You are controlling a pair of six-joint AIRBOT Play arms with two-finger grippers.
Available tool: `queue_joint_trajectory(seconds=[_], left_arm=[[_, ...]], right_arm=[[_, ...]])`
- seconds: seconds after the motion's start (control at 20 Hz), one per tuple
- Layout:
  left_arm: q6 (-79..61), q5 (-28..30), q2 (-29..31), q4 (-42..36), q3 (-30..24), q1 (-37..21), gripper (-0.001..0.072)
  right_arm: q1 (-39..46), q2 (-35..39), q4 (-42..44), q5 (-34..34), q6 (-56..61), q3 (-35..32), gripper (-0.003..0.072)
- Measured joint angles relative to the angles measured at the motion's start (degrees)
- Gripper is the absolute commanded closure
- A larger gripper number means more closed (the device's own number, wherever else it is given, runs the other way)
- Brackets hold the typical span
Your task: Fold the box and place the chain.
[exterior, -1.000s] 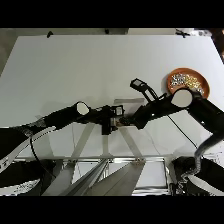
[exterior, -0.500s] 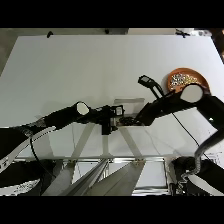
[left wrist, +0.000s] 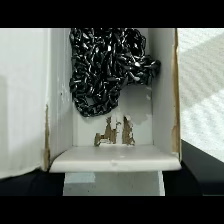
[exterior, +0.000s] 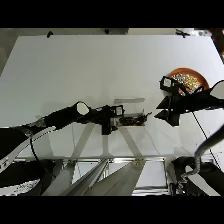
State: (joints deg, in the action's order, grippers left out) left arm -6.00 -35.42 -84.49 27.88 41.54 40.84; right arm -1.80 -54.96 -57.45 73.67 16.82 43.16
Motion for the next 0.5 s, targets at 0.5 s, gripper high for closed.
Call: queue_joint_trajectory(seconds=[0.5], left_arm=[[0.0,0.0,0.0,0.02,0.0,0.0,0.062]], right_arm=[[-3.26,-10.1,1.62,-14.16,-24.74,-6.4,0.0263]])
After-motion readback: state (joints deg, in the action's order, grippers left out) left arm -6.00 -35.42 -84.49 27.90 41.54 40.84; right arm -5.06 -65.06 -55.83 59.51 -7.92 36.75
